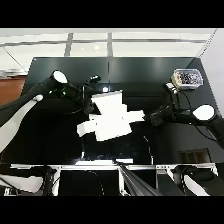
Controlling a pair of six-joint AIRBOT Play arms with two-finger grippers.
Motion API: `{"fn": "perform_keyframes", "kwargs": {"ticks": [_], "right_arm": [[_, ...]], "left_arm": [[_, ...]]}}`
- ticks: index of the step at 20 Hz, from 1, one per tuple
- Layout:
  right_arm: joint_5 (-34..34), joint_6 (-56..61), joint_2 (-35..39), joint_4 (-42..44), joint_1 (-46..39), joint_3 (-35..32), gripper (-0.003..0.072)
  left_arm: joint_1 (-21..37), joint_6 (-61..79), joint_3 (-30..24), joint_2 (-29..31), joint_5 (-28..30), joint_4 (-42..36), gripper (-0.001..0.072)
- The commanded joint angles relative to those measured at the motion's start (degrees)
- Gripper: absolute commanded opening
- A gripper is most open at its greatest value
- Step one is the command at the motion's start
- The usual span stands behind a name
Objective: Fold the box and place the chain.
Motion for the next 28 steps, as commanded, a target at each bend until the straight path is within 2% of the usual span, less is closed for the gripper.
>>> {"fn": "perform_keyframes", "kwargs": {"ticks": [1,5,8,14,22,26,28], "right_arm": [[2.1,-20.3,0.0,-3.0,1.5,2.0,0.0705],[-2.5,-33.0,-0.6,-3.6,9.6,1.9,0.0705],[-6.4,-34.5,-2.0,-6.5,14.9,1.9,0.0704],[-6.7,-36.4,-7.2,-7.3,21.8,1.5,0.0704],[-6.2,-41.8,-14.1,-5.5,26.9,1.5,0.0704],[-10.0,-41.7,-14.4,1.0,27.8,1.6,0.0704],[-11.3,-41.7,-14.0,0.3,27.1,3.4,0.0704]], "left_arm": [[-1.3,19.3,-8.0,5.8,14.1,-4.7,0.0024],[-1.6,27.4,-8.0,5.2,14.0,-2.8,0.0023],[-3.5,28.2,-8.0,4.1,13.8,1.9,0.0023],[-5.5,28.0,-8.0,2.2,14.0,2.2,0.0023],[-5.2,28.0,-8.0,2.2,13.8,2.1,0.0023],[-5.2,28.0,-8.0,2.2,13.7,2.1,0.0023],[-5.2,28.0,-8.0,2.2,13.7,2.1,0.0023]]}}
